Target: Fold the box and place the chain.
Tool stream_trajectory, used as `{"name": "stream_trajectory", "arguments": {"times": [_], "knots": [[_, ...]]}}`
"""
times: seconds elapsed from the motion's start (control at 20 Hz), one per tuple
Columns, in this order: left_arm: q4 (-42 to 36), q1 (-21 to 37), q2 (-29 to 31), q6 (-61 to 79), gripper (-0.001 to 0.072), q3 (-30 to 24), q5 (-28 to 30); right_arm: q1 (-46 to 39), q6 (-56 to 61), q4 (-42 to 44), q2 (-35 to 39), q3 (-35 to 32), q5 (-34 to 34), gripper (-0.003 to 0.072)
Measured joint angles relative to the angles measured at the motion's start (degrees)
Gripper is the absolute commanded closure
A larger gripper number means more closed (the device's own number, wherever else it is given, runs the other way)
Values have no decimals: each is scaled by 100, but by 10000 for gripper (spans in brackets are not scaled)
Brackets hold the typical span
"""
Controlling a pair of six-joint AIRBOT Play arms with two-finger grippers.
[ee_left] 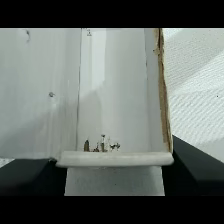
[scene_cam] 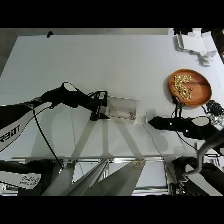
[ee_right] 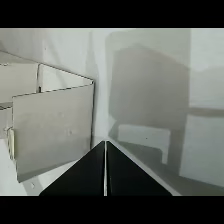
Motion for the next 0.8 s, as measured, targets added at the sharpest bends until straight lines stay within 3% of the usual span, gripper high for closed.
{"name": "stream_trajectory", "arguments": {"times": [0.25, 0.55, 0.65, 0.8], "knots": [[-2, 0, 0, 0, 492, 0, 0, 444, -562, 1102, -350, -15, -140, 687], [-2, 0, 0, 0, 492, 0, -2, 555, -1231, 2382, -431, -15, 190, 669], [0, 0, 0, 0, 492, 0, 0, 564, -1314, 2677, -435, -15, 273, 556], [0, 0, 0, 0, 492, 0, 0, 570, -1370, 2979, -437, -15, 374, 491]]}}
